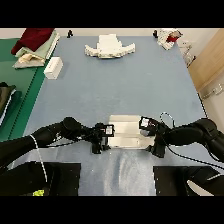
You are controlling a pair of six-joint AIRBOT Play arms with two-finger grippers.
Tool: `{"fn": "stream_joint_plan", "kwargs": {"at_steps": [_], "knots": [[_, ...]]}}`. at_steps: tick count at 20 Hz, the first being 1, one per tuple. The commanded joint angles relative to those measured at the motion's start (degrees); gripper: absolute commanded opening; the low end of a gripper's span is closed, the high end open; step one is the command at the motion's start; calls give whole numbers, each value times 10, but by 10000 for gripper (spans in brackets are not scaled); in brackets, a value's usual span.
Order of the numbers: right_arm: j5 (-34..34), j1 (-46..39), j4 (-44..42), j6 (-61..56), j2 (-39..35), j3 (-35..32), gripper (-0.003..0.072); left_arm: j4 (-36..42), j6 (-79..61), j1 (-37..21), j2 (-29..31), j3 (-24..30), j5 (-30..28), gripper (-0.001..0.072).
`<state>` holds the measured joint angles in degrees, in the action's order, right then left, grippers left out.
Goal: Fold the box.
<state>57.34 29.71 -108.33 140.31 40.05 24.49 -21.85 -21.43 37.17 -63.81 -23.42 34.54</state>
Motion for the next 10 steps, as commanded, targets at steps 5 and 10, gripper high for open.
{"fn": "stream_joint_plan", "kwargs": {"at_steps": [5,10], "knots": [[-65,32,-35,147,49,1,346,0,0,0,0,0,0,462],[-96,43,-53,154,56,3,128,0,0,0,0,0,0,462]]}}
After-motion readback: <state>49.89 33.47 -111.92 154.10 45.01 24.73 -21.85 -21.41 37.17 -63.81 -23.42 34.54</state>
